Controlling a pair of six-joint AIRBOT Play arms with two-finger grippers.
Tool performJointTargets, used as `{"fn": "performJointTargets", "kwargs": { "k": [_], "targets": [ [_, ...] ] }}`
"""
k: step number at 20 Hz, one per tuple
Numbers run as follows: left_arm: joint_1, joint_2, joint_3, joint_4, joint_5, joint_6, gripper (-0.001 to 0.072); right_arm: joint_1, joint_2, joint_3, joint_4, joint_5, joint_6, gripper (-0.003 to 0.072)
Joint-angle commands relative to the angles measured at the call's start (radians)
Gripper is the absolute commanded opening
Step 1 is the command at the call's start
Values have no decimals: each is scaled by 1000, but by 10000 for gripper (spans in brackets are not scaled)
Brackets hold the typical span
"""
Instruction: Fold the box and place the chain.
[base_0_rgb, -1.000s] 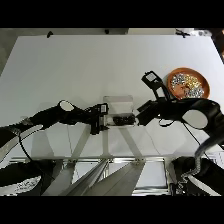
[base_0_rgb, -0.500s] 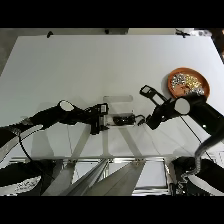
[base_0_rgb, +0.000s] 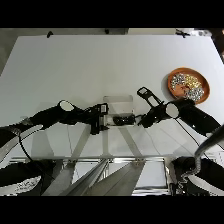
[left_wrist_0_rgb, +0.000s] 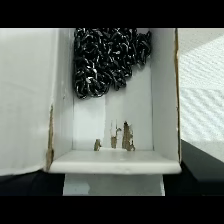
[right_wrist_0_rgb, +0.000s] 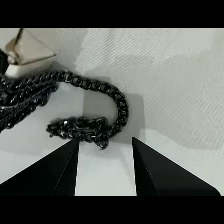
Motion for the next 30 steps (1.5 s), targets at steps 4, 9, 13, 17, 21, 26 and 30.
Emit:
{"fn": "performJointTargets", "kwargs": {
  "k": [4, 9, 13, 17, 21, 26, 30],
  "targets": [
    [0, 1, 0, 0, 0, 0, 208, 2, -3, -2, 8, -3, 158, 334],
    [0, 1, 0, 0, 0, 0, 208, 2, -53, -2, 22, 33, 199, 294],
    [0, 1, 0, 0, 0, 0, 208, 2, -85, -2, 23, 25, 209, 254],
    [0, 1, 0, 0, 0, 0, 208, 2, -85, -2, 35, 4, 209, 202],
    [0, 1, 0, 0, 0, 0, 208, 2, -90, -2, 76, -7, 209, 22],
    [0, 1, 0, 0, 0, 0, 208, 2, -66, 0, 102, -12, 206, 15],
    [0, 1, 0, 0, 0, 0, 208, 2, 95, 0, 98, -6, 201, 15]
  ]
}}
